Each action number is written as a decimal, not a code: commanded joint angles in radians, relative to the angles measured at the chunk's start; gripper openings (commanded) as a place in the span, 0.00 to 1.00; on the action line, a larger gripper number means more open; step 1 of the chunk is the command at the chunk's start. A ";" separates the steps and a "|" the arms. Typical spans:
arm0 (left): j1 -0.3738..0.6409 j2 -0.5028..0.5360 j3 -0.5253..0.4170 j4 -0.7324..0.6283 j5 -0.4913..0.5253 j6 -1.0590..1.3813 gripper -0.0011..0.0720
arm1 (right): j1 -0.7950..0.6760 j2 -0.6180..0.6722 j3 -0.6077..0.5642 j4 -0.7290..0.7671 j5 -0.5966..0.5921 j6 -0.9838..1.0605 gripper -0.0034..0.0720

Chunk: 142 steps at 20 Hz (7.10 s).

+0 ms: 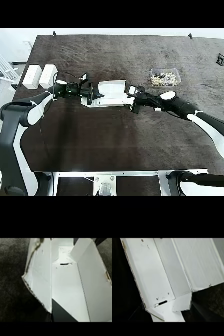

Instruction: Fold the box and place the chain.

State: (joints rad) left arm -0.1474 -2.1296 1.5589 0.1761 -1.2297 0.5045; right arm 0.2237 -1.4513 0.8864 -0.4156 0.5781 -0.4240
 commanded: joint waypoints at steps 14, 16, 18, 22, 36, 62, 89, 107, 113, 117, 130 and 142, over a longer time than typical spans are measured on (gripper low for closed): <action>0.000 0.000 0.001 0.000 0.000 0.000 0.04 | -0.115 -0.202 0.219 -0.035 0.325 0.023 0.95; 0.000 0.000 0.001 0.000 0.000 0.000 0.04 | -0.116 -0.227 0.251 -0.055 0.340 0.023 0.95; 0.000 0.000 0.001 0.000 0.000 0.000 0.04 | -0.116 -0.243 0.278 -0.075 0.354 0.024 0.95; 0.000 0.000 0.001 0.000 0.000 0.000 0.04 | -0.134 -0.295 0.335 -0.076 0.442 0.049 0.95; 0.000 0.000 0.001 0.000 0.000 0.000 0.04 | -0.135 -0.409 0.434 -0.082 0.562 -0.019 0.95; 0.000 0.000 0.001 0.000 0.000 0.000 0.04 | -0.115 -0.530 0.549 -0.085 0.661 -0.025 0.95; 0.000 0.000 0.001 0.000 0.000 0.000 0.04 | -0.109 -0.537 0.555 -0.101 0.650 0.046 0.95; 0.000 0.000 0.001 0.000 0.000 0.001 0.04 | -0.096 -0.537 0.569 -0.129 0.649 0.030 0.83; 0.000 0.000 0.001 0.000 0.000 0.001 0.04 | -0.096 -0.537 0.568 -0.127 0.649 0.026 0.83; 0.000 0.000 0.001 0.000 0.000 0.000 0.04 | -0.099 -0.537 0.568 -0.127 0.650 0.027 0.83; 0.000 0.000 0.001 0.000 0.000 0.000 0.04 | -0.097 -0.537 0.568 -0.127 0.650 0.027 0.83; 0.000 0.000 0.001 -0.005 0.000 0.000 0.04 | -0.097 -0.537 0.568 -0.127 0.650 0.027 0.83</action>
State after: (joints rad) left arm -0.1482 -2.1300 1.5589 0.1749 -1.2301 0.5049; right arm 0.1261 -1.9884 1.4544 -0.5426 1.2274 -0.3977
